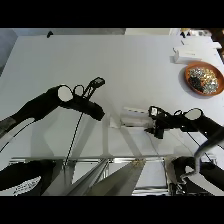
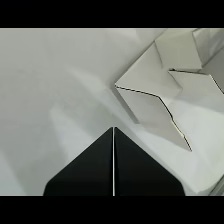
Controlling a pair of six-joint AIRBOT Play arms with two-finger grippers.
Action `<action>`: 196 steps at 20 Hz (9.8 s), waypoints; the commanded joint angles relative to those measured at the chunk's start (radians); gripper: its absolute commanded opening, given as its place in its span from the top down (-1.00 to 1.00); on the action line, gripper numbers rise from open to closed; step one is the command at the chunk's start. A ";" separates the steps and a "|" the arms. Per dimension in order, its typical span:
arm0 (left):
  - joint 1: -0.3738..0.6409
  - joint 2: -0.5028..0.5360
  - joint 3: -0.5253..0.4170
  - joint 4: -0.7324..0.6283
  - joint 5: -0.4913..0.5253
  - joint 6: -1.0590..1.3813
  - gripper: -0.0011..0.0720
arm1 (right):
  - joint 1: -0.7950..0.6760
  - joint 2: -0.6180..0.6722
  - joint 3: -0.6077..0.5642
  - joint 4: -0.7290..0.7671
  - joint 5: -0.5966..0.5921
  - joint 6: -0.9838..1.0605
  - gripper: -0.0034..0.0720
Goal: Fold the box and place the chain.
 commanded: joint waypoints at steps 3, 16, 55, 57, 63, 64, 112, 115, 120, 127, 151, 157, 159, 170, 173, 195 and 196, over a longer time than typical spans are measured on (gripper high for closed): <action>-0.005 -0.112 -0.007 -0.144 0.007 -0.061 0.96 | 0.000 0.000 0.001 0.000 0.000 0.000 -0.15; -0.038 -0.176 -0.007 -0.258 -0.021 0.002 0.95 | 0.000 0.000 0.001 0.000 0.000 0.000 -0.15; -0.265 -0.092 0.081 -0.034 0.135 -0.397 -0.47 | 0.000 0.000 0.001 0.000 0.000 0.000 -0.15; -0.276 -0.097 0.110 -0.018 0.134 -0.438 -0.47 | 0.000 0.000 0.001 0.000 0.000 0.000 -0.15; -0.300 -0.161 0.192 0.043 0.110 -0.565 -0.47 | 0.000 0.000 0.001 0.000 0.000 0.000 -0.15; -0.307 -0.178 0.209 0.061 0.089 -0.587 -0.47 | 0.000 0.000 0.001 0.000 0.000 0.000 -0.15; -0.438 -0.434 0.533 0.459 -0.232 -1.236 0.96 | 0.000 0.000 0.001 0.000 0.000 0.000 -0.15; -0.439 -0.434 0.533 0.459 -0.230 -1.239 0.92 | 0.000 0.000 0.001 0.000 0.000 0.000 -0.15; -0.443 -0.434 0.533 0.463 -0.225 -1.239 0.40 | 0.000 0.000 0.001 0.000 0.000 0.000 -0.15; -0.427 -0.392 0.533 0.463 -0.238 -1.200 0.28 | 0.000 0.001 0.001 0.000 0.000 0.000 -0.15; -0.002 0.122 -0.115 -0.174 -0.007 1.312 -0.92 | 0.000 0.000 0.001 0.000 0.000 0.000 -0.15; 0.031 -0.080 -0.100 -0.480 0.021 1.639 -0.93 | 0.000 0.000 0.001 0.000 0.000 0.000 -0.15; 0.031 -0.129 -0.054 -0.480 0.005 1.638 -0.93 | 0.000 0.000 0.001 0.000 0.000 0.000 -0.15; -0.035 -0.345 0.159 -0.346 -0.164 1.547 -0.94 | 0.000 0.000 0.001 0.000 0.000 0.000 -0.15; -0.049 -0.346 0.159 -0.376 -0.150 1.538 -0.94 | 0.000 0.000 0.001 0.000 0.000 0.000 -0.15; -0.018 -0.333 0.160 -0.379 -0.087 1.431 -0.94 | 0.000 0.000 0.001 0.000 0.000 0.000 -0.15; -0.018 -0.332 0.160 -0.378 -0.087 1.432 -0.94 | 0.000 0.000 0.001 0.000 0.000 0.000 -0.15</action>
